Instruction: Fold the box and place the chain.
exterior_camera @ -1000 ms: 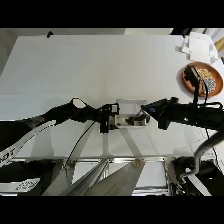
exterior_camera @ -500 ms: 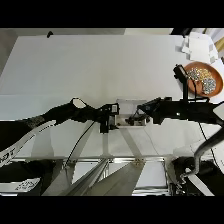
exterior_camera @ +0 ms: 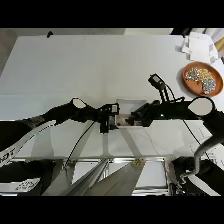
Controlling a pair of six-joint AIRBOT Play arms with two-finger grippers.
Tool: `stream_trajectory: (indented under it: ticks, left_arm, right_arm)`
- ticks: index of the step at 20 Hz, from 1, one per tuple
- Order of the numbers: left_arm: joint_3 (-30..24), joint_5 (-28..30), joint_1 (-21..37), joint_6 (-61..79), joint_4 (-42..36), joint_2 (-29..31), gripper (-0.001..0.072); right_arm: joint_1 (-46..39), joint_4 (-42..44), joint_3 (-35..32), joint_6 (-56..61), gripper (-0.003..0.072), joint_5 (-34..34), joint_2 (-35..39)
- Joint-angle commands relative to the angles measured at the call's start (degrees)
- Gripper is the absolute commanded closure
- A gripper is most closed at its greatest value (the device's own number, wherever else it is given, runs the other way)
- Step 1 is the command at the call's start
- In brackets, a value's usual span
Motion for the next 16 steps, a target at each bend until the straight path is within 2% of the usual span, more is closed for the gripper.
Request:
stream_trajectory:
  ticks: [1,12,13,16]
  left_arm:
    - [0.0,0.0,0.04,0.02,0.02,0.04,0.0576]
    - [0.0,0.0,0.04,0.02,0.02,0.04,0.0576]
    - [0.0,0.0,0.04,0.02,0.02,0.04,0.0576]
    - [0.0,0.0,0.04,0.02,0.02,0.04,0.0576]
  right_arm:
    - [1.14,-3.98,0.0,0.35,0.0676,-3.3,-0.74]
    - [1.14,-9.25,-1.42,1.53,0.0671,-3.67,-0.81]
    - [1.14,-9.55,-1.42,1.79,0.0628,-3.67,-0.81]
    - [1.16,-9.99,-1.42,2.97,0.0625,-3.61,-0.81]
